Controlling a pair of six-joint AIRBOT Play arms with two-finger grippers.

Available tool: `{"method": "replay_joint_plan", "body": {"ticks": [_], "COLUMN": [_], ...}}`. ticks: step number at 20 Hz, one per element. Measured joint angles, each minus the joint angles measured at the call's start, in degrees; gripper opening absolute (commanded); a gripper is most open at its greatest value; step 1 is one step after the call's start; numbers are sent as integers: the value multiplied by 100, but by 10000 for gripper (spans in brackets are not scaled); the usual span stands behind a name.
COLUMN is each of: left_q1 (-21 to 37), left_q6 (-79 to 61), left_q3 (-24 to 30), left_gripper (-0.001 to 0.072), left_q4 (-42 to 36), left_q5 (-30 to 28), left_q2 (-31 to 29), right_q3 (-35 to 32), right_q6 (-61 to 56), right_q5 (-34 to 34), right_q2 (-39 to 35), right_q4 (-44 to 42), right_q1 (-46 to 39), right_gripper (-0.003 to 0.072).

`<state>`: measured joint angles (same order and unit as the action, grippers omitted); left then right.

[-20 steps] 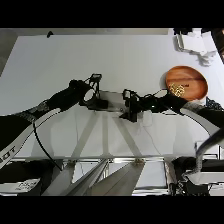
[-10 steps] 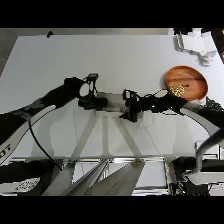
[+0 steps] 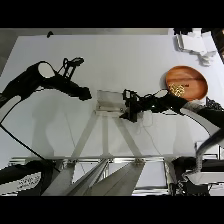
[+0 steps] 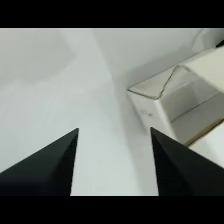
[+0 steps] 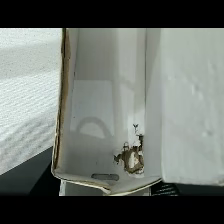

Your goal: Fold the box and place the chain.

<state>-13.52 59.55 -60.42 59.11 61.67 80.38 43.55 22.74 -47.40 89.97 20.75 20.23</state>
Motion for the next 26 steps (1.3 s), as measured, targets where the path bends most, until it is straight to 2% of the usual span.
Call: {"method": "replay_joint_plan", "body": {"ticks": [1,2,3,6,11,16,26], "left_q1": [197,363,520,785,721,507,326], "left_q6": [-916,-1792,-2712,-5154,-7831,-8668,-8915], "left_q3": [42,70,92,125,142,140,140], "left_gripper": [595,683,703,704,708,708,704], "left_q4": [-221,-459,-785,-1665,-2275,-2430,-2522], "left_q5": [24,70,149,369,927,1167,1327], "left_q2": [22,70,142,444,1145,1578,1810], "right_q3": [0,0,0,-2,0,0,0], "right_q6": [0,0,-2,-2,0,2,2], "right_q5": [0,0,0,0,2,2,-2], "right_q2": [0,0,0,0,0,0,0], "right_q4": [0,0,0,0,-2,0,2], "right_q1": [0,0,0,0,0,0,0], "right_gripper": [431,431,431,431,431,431,431]}}
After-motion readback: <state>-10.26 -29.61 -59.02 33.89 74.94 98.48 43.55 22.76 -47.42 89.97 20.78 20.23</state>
